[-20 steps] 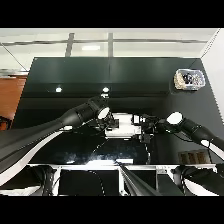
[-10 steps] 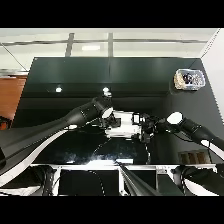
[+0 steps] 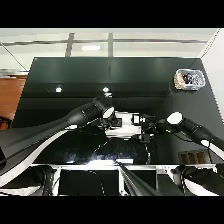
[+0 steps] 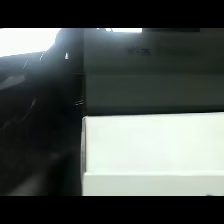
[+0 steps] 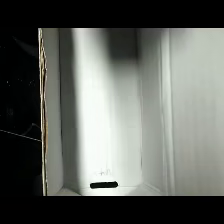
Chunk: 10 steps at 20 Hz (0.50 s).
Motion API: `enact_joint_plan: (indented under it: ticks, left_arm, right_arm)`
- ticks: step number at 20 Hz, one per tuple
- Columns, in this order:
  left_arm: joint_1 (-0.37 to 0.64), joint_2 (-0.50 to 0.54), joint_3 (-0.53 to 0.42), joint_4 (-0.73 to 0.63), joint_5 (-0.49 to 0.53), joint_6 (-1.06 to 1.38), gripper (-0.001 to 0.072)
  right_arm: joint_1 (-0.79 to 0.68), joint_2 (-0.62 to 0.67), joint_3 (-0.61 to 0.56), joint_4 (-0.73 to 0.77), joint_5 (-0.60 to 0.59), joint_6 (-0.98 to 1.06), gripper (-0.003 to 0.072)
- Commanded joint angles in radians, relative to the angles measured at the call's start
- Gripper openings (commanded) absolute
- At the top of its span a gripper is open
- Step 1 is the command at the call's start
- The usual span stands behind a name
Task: Fold the box and place the chain.
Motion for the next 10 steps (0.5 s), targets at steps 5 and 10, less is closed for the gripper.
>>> enact_joint_plan:
  ticks: [5,10]
  left_arm:
    - [0.000,-0.001,0.001,-0.006,0.004,-0.005,0.0024]
    - [0.000,-0.001,0.001,0.009,-0.006,-0.005,0.0024]
  right_arm:
    - [0.000,0.001,0.000,0.000,-0.002,0.001,0.0235]
    - [-0.003,0.030,0.000,-0.034,-0.084,0.085,0.0720]
